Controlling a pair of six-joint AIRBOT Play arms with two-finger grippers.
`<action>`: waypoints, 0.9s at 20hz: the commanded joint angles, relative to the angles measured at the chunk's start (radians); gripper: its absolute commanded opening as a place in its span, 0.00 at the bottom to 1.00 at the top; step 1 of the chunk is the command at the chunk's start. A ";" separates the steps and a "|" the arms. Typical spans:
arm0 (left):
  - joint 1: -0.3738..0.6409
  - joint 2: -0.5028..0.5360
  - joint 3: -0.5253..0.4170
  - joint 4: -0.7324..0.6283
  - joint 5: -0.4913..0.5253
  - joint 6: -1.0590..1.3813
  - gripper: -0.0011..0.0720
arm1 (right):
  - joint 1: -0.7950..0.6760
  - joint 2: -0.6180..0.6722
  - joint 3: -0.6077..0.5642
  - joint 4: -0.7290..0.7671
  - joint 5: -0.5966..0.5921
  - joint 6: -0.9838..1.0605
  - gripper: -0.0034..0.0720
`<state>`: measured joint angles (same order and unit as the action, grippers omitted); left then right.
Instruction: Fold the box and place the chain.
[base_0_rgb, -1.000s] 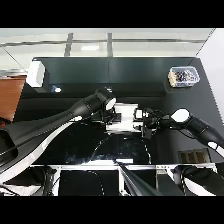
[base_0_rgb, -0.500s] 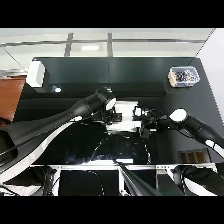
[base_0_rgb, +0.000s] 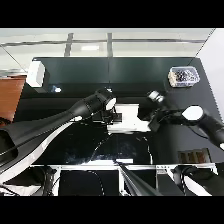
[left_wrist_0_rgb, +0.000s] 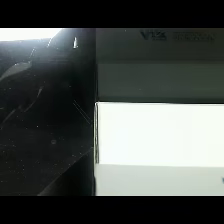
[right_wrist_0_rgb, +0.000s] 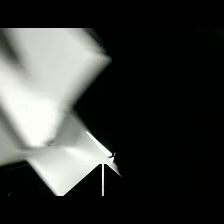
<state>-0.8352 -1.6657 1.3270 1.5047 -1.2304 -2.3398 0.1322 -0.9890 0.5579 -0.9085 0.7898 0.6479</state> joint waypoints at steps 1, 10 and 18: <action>0.000 -0.001 0.000 0.001 -0.003 0.003 0.04 | -0.253 0.062 0.007 -0.214 0.081 0.562 0.06; 0.000 -0.001 0.000 0.002 -0.001 0.003 0.04 | -0.467 -0.246 -0.029 0.222 0.406 0.422 0.06; 0.000 -0.001 0.000 0.002 -0.001 0.003 0.04 | -0.232 -0.346 -0.014 0.429 0.353 0.227 0.07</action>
<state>-0.8352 -1.6657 1.3270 1.5066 -1.2324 -2.3371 -0.1490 -1.3163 0.5358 -0.5812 1.1385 0.9665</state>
